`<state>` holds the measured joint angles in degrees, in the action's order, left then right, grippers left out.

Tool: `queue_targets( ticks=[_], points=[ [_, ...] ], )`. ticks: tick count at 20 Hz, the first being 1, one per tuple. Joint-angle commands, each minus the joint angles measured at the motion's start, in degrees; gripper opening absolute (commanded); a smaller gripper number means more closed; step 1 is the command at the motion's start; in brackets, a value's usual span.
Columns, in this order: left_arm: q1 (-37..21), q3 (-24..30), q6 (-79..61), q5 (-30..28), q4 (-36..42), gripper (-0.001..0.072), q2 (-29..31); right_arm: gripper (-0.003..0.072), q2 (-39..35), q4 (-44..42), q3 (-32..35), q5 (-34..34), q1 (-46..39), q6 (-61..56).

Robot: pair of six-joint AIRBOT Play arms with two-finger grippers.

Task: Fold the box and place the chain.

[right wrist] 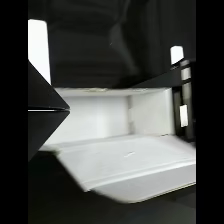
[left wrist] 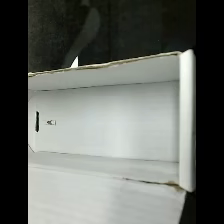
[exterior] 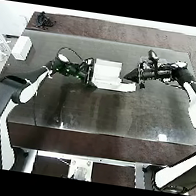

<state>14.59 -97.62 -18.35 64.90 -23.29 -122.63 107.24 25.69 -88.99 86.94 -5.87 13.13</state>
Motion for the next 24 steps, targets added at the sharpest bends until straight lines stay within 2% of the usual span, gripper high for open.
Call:
queue_targets(
  ticks=[1,4,7,9,13,16,19,24],
  points=[
    [0.0,0.0,-0.1,0.1,-0.1,0.0329,0.0,0.0001,-0.6,-5.6,0.0,0.4,1.1,-6.7],
    [0.0,0.0,-0.1,0.1,-0.1,0.0328,0.0,0.0000,-0.6,-4.3,-0.1,-7.2,4.2,-8.1],
    [0.0,0.0,-0.1,0.1,-0.1,0.0328,0.0,0.0000,0.2,1.9,-1.2,-15.5,7.2,-10.3],
    [0.0,0.0,-0.1,0.1,-0.1,0.0328,0.0,0.0000,2.1,5.6,-3.5,-18.1,8.2,-12.5],
    [0.0,0.0,-0.1,0.1,-0.1,0.0328,0.0,0.0000,6.4,6.6,-9.6,-19.6,8.4,-16.3],
    [0.0,0.0,-0.1,0.1,-0.1,0.0328,0.0,-0.0001,9.0,11.1,-13.1,-19.8,9.1,-19.7],
    [0.0,0.0,-0.1,0.1,-0.1,0.0328,0.0,-0.0001,10.5,18.0,-13.3,-18.2,10.4,-21.3],
    [0.0,0.0,-0.1,0.1,-0.1,0.0329,0.0,0.0000,10.8,18.0,-13.5,-16.4,10.6,-21.2]
  ],
)
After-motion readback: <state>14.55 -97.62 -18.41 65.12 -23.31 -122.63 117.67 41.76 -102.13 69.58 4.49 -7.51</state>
